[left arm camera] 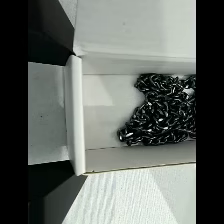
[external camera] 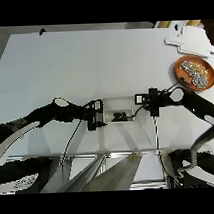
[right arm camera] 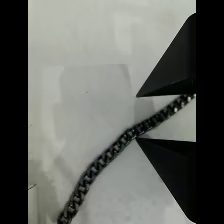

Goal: Fold the box and place the chain.

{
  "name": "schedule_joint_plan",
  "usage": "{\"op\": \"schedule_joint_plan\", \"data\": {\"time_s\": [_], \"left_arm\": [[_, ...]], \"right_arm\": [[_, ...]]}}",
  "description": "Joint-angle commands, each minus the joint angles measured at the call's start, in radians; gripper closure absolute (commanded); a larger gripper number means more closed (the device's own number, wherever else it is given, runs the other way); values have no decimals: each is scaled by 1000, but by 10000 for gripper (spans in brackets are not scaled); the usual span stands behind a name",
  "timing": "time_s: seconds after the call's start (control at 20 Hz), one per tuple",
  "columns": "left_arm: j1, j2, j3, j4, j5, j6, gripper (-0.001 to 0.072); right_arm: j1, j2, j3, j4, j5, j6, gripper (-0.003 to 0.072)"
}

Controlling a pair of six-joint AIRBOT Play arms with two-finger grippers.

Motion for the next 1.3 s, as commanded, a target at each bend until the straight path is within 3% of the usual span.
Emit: {"op": "schedule_joint_plan", "data": {"time_s": [0.0, 0.15, 0.2, 0.3, 0.6, 0.95, 1.25], "left_arm": [[0, 0, 0, 0, 0, 0, 697], [0, 0, 0, 0, 0, 0, 697], [0, 0, 0, 0, 0, 0, 697], [0, 0, 0, 0, 0, 0, 697], [0, 0, 0, 0, 0, 0, 697], [0, 0, 0, 0, -3, 0, 697], [0, 0, 0, 0, -4, 0, 697]], "right_arm": [[1, -14, -1, 91, -8, -87, 469], [1, -37, -1, 90, 35, -84, 470], [1, -38, -1, 90, 55, -84, 510], [1, -32, -1, 90, 99, -73, 669], [0, 88, -1, 89, 139, -19, 670], [0, 273, -1, 104, 343, 78, 670], [0, 379, -1, 412, 413, 77, 670]]}}
